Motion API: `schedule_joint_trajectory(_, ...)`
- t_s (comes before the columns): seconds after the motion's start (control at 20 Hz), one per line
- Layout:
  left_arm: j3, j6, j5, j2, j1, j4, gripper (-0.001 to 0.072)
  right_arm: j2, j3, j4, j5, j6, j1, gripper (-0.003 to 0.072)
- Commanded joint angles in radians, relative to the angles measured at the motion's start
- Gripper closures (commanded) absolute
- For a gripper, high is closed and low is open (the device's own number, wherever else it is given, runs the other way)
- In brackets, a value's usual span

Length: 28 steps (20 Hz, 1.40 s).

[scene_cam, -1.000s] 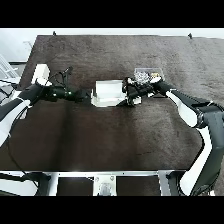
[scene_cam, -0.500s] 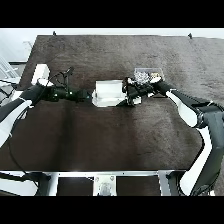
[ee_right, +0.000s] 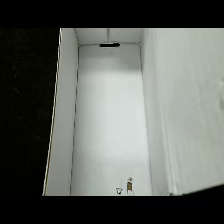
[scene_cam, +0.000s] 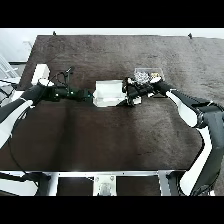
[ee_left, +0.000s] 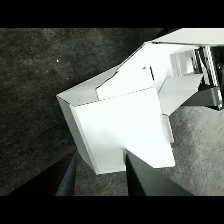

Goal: Fold the box and place the chain.

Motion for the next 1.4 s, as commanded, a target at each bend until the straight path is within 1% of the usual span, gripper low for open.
schedule_joint_trajectory(0.0, 0.0, -0.029, 0.054, 0.0, -0.03, 0.0, 0.0366, 0.0, 0.0, 0.0, 0.0, 0.0, 0.0, 0.01)
schedule_joint_trajectory(0.2, 0.0, -0.077, 0.063, 0.0, -0.042, 0.002, 0.0366, 0.0, 0.0, 0.0, 0.0, 0.0, 0.0, 0.01)
schedule_joint_trajectory(0.3, 0.002, -0.095, 0.084, 0.0, -0.056, 0.003, 0.0365, 0.0, 0.0, 0.0, 0.0, 0.0, 0.0, 0.01)
schedule_joint_trajectory(0.55, 0.048, -0.261, 0.097, 0.0, -0.085, 0.124, 0.0366, 0.0, 0.0, 0.0, 0.0, 0.0, 0.0, 0.01)
schedule_joint_trajectory(0.75, 0.061, -0.373, 0.106, 0.0, -0.105, 0.15, 0.0365, 0.0, 0.0, 0.0, 0.0, 0.0, 0.0, 0.01)
schedule_joint_trajectory(0.95, 0.061, -0.389, 0.145, 0.0, -0.131, 0.163, 0.0365, 0.0, 0.0, 0.0, 0.0, 0.0, 0.0, 0.01)
schedule_joint_trajectory(1.35, 0.063, -0.437, 0.158, 0.0, -0.143, 0.172, 0.0365, 0.0, 0.0, 0.0, 0.0, 0.0, 0.0, 0.01)
